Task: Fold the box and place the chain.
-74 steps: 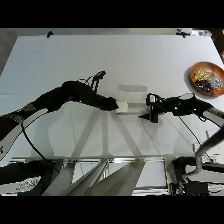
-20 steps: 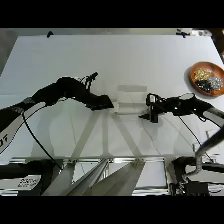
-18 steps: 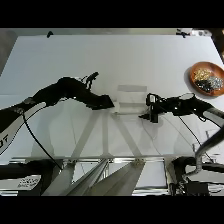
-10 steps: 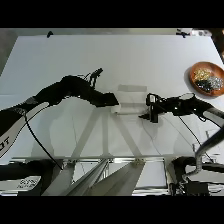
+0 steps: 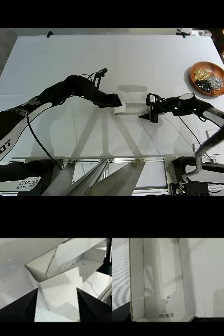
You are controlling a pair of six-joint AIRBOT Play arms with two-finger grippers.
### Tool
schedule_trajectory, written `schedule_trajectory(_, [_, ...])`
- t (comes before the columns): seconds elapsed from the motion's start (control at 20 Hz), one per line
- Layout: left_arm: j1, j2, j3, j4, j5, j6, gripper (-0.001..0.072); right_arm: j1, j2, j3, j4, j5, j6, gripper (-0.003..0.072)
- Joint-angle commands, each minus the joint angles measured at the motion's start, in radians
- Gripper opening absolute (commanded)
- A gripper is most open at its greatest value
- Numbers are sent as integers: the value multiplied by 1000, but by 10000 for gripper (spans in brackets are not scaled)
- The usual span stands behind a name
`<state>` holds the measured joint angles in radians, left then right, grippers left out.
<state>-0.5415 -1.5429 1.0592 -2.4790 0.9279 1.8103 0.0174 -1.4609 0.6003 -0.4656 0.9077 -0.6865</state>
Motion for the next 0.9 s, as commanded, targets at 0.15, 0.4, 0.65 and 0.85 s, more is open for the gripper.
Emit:
schedule_trajectory(0.15, [-34,0,42,146,20,-138,503,0,0,0,0,0,0,438])
schedule_trajectory(0.4, [-71,-26,89,243,37,-237,497,0,0,0,1,0,0,438])
schedule_trajectory(0.65, [-114,-63,161,269,65,-286,496,0,1,0,0,0,0,438])
schedule_trajectory(0.85, [-140,-73,163,289,67,-303,497,0,1,0,0,0,0,438])
